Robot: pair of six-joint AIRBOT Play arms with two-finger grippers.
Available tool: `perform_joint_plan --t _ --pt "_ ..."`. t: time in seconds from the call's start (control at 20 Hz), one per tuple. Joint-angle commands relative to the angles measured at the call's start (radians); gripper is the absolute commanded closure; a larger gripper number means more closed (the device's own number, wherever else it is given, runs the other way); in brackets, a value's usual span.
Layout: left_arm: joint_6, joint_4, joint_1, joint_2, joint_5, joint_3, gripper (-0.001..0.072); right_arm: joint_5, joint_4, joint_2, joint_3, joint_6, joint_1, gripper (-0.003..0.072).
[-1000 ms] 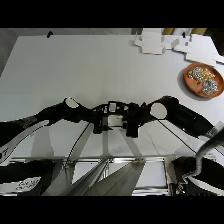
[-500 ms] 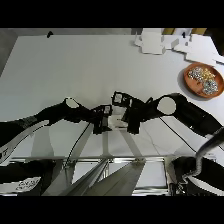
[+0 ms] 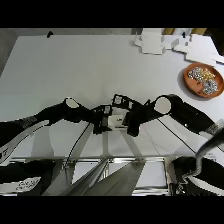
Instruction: Fold the box and place the chain.
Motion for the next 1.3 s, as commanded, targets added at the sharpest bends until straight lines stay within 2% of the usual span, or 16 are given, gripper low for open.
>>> perform_joint_plan --t 0.0,0.4,1.1,1.25 --pt "0.0 0.0 0.0 0.0 0.001 0.0 0.0576 0.016 -0.002 -0.018 -0.003 0.0 0.0 0.0665" --pt "0.0 0.0 0.0 0.0 0.001 0.0 0.0576 -0.008 -0.002 -0.018 -0.05 0.0 0.0 0.0664" --pt "-0.001 0.0 0.0 0.0 0.001 0.0 0.0576 -0.053 -0.003 -0.018 -0.051 0.05 -0.001 0.0664" --pt "0.0 0.0 0.0 0.0 0.001 0.0 0.0576 -0.057 -0.007 0.015 -0.046 0.053 -0.004 0.0664"
